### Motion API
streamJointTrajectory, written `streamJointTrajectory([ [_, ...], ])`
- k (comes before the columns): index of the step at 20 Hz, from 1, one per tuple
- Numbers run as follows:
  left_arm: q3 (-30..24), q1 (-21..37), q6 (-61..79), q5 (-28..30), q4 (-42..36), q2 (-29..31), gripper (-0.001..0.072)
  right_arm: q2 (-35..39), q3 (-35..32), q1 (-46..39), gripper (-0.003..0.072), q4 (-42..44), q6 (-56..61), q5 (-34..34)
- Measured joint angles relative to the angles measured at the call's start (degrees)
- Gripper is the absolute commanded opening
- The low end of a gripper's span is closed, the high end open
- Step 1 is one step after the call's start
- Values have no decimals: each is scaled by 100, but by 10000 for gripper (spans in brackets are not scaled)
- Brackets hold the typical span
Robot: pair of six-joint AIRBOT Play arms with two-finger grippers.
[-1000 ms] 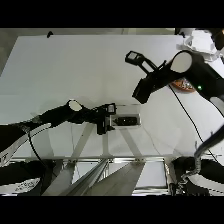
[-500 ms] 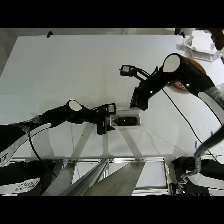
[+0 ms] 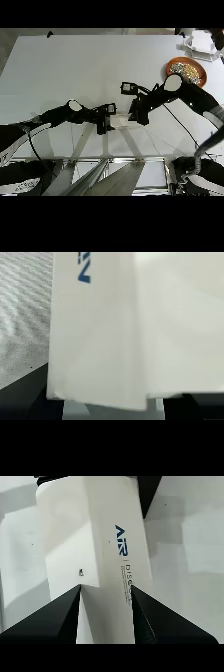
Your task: Fold the box and place the chain.
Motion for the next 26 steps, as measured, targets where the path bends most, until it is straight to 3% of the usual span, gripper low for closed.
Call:
streamJointTrajectory([
  [8,0,0,-2,0,-2,-2,412,151,-291,378,338,-254,-52,-636],
  [26,0,0,4,2,2,-2,412,535,-332,431,340,-807,109,-634],
])
